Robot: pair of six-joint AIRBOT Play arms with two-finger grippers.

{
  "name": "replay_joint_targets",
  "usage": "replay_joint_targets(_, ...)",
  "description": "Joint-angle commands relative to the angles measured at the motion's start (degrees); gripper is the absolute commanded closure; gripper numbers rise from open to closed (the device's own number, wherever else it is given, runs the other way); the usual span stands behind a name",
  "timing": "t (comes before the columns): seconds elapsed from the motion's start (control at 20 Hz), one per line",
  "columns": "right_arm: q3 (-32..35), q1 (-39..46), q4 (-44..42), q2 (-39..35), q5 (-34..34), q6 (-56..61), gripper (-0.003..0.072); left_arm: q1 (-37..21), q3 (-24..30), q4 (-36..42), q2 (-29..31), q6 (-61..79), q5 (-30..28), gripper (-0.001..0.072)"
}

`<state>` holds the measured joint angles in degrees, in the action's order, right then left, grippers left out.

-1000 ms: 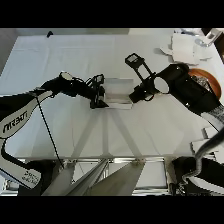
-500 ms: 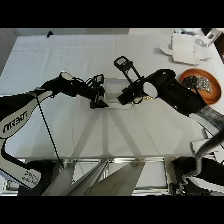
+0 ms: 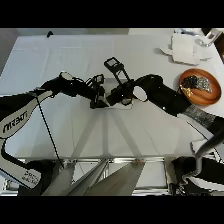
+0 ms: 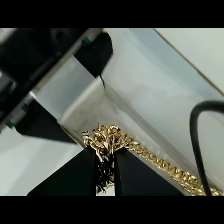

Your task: Fold the box and place the chain.

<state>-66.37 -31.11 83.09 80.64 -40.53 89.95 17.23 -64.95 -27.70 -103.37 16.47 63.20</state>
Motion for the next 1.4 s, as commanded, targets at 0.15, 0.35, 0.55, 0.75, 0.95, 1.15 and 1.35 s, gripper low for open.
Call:
replay_joint_targets(0.15,-2.8,-0.3,1.1,3.7,0.8,0.0,0.0676,0.0,0.0,0.0,0.0,0.0,0.0,0.0316)
replay_joint_targets(0.35,-2.7,-0.3,5.7,4.9,-5.1,0.0,0.0670,0.0,0.0,0.0,0.0,0.0,0.0,0.0316)
replay_joint_targets(0.55,-2.7,-0.1,5.8,4.9,-5.6,0.0,0.0451,0.0,0.0,0.0,0.0,0.0,0.0,0.0316)
replay_joint_targets(0.75,-2.7,0.4,5.8,2.8,-8.8,-2.3,0.0448,0.0,0.0,0.0,0.0,0.0,0.0,0.0316)
replay_joint_targets(0.95,-2.7,5.7,5.9,-4.4,-14.0,-9.7,0.0373,0.0,0.0,0.0,0.0,0.0,0.0,0.0316)
replay_joint_targets(1.15,-2.7,17.0,6.1,-8.8,-23.5,-11.1,0.0373,0.0,0.0,0.0,0.0,0.0,0.0,0.0316)
replay_joint_targets(1.35,-1.0,25.9,10.2,-8.6,-27.7,-5.6,0.0353,0.0,0.0,0.0,0.0,0.0,0.0,0.0316)
